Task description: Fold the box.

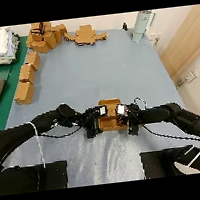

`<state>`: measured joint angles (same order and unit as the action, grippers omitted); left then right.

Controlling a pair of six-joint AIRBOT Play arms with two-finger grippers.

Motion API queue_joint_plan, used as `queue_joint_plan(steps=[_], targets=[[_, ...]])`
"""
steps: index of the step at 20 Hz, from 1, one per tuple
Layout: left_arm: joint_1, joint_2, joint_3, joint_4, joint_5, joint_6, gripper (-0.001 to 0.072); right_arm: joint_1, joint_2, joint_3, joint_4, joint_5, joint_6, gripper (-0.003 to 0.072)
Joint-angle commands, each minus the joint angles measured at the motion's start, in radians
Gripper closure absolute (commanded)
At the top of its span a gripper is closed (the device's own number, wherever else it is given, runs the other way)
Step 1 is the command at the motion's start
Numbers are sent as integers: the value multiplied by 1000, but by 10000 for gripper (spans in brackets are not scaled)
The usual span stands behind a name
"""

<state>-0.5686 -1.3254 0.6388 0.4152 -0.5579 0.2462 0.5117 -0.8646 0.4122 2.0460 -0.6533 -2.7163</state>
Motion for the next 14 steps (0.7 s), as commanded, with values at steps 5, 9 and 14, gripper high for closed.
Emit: queue_joint_plan(steps=[5, 9, 14], targets=[[1, 0, 0, 0, 0, 0, 410, 8, -21, 0, 12, 35, -16, 134], [1, 0, 0, 0, 0, 0, 410, 8, -21, 0, 12, 34, -18, 143], [1, 0, 0, 0, 0, 0, 410, 6, 23, 18, -148, -23, 233, 682]])
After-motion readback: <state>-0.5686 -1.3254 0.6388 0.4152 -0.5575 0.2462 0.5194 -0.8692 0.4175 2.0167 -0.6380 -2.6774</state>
